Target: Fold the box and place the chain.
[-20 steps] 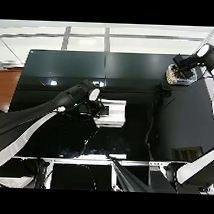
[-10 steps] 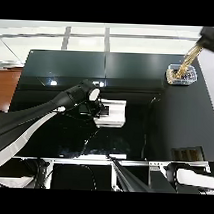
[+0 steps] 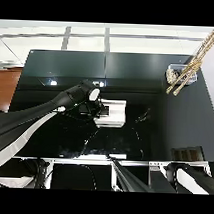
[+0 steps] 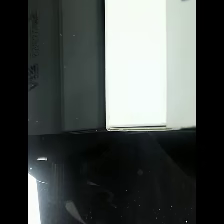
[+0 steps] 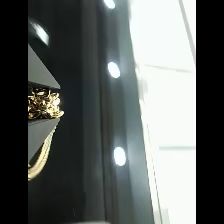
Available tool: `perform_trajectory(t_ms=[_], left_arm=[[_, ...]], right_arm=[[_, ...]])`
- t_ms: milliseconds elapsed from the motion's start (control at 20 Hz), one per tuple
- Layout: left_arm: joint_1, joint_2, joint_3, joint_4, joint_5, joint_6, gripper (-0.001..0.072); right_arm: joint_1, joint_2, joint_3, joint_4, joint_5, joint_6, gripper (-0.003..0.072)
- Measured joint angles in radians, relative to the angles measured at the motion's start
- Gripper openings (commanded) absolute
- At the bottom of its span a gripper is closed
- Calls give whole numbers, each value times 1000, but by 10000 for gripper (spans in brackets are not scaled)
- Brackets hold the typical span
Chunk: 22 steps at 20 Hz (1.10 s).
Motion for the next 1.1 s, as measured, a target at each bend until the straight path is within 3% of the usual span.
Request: perform_trajectory(t_ms=[150,400,750,1100], left_arm=[[0,0,0,0,1,0,26],[0,0,0,-1,4,0,26],[0,0,0,-1,3,0,26],[0,0,0,-1,3,0,26]], right_arm=[[37,24,0,126,73,-23,11],[206,32,-6,195,117,-35,11],[443,-10,-73,179,21,-39,12],[534,-90,-117,148,-43,-42,12]])
